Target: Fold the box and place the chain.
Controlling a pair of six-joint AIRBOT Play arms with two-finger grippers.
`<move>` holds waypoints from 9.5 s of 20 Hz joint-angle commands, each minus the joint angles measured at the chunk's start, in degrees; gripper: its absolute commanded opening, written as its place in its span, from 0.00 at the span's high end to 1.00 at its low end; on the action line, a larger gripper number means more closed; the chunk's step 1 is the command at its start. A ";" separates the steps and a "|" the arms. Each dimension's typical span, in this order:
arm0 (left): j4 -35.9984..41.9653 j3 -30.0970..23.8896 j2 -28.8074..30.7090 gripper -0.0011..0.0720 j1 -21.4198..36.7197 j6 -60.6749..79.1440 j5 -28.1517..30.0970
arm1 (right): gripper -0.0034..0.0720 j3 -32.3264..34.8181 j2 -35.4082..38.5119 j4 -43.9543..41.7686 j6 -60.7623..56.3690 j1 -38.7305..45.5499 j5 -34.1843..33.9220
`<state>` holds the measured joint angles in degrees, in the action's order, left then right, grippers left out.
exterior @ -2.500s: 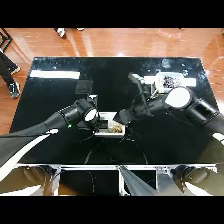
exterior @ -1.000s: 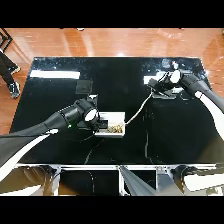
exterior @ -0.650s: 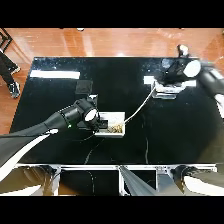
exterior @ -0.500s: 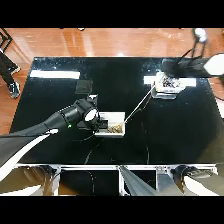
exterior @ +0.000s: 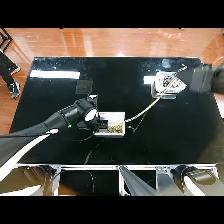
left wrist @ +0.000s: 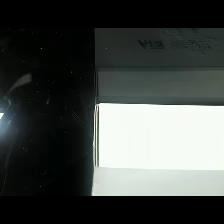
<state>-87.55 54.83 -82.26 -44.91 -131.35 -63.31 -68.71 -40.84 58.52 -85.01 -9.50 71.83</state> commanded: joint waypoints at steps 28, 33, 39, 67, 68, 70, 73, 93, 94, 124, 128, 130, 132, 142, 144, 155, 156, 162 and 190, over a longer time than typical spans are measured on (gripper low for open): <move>-0.07 -0.02 -0.02 0.95 0.04 0.02 0.15 | 0.93 18.01 -21.24 -9.16 -1.51 -24.79 -18.01; -0.11 -0.02 -0.02 0.95 0.02 0.02 0.17 | 0.06 17.84 -21.20 -8.76 -1.51 -21.44 -14.58; -0.13 -0.02 -0.02 0.95 0.04 0.02 0.24 | 0.06 18.10 -16.44 6.67 -5.86 -1.73 -12.55; -0.20 -0.02 -0.02 0.95 0.02 0.04 0.02 | 0.93 -0.57 -48.19 25.00 -25.42 0.92 -23.17; -0.22 -0.02 -0.02 0.95 0.02 0.04 0.02 | 0.93 -0.57 -45.59 25.18 -23.23 0.96 -22.29; -0.20 -0.02 -0.02 0.95 0.02 1.11 -0.31 | 0.93 -0.57 -38.77 25.05 -18.82 1.57 -21.18; -0.17 -0.02 -0.02 0.95 0.00 1.11 -0.63 | 0.93 -0.57 -26.75 21.22 -11.30 1.88 -18.80; -0.22 -0.02 -0.02 0.95 0.02 1.07 -0.20 | 0.93 5.70 -3.78 -10.73 -0.04 -17.29 -9.25; -0.20 -0.02 -0.02 0.95 0.02 1.09 -0.20 | 0.93 5.70 -5.01 -10.62 -0.02 -19.37 -10.29; -0.24 -0.02 -0.02 0.95 0.02 1.09 -0.17 | 0.93 18.84 -18.47 -2.51 -0.94 -18.32 -14.58; -0.24 -0.02 -0.02 0.95 0.02 1.09 -0.20 | 0.93 19.76 -18.43 -1.46 -2.34 -18.97 -13.22; -0.24 -0.02 -0.02 0.95 0.02 1.09 -0.17 | 0.93 20.44 -18.47 -2.14 -2.32 -20.39 -14.29; -0.24 -0.02 -0.02 0.95 0.02 1.09 -0.20 | 0.93 20.76 -18.49 -4.04 -2.16 -22.36 -15.91; -0.24 -0.02 -0.02 0.95 0.02 1.09 -0.13 | 0.28 20.79 -20.61 -8.63 -1.55 -24.70 -19.65; -0.26 -0.02 -0.02 0.95 0.04 1.09 -0.13 | 0.28 20.79 -20.37 -6.99 -1.60 -21.38 -16.87; -0.24 -0.02 -0.02 0.95 0.04 1.09 -0.17 | 0.02 20.74 -25.77 12.37 -15.02 0.74 -35.69; -0.24 -0.02 -0.02 0.95 0.04 1.09 -0.13 | 0.02 20.48 -27.96 14.80 -19.28 1.42 -37.79; -0.17 -0.02 -0.02 0.95 0.02 1.09 0.04 | 0.02 11.28 -43.56 22.27 -30.82 1.88 -37.03; -0.09 -0.02 -0.02 0.95 0.00 1.09 0.04 | 0.93 7.41 -4.37 3.02 1.27 2.82 -2.16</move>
<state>-87.55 54.83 -82.26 -44.91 -130.28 -63.33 -61.25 -54.22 68.14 -88.27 -6.57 61.71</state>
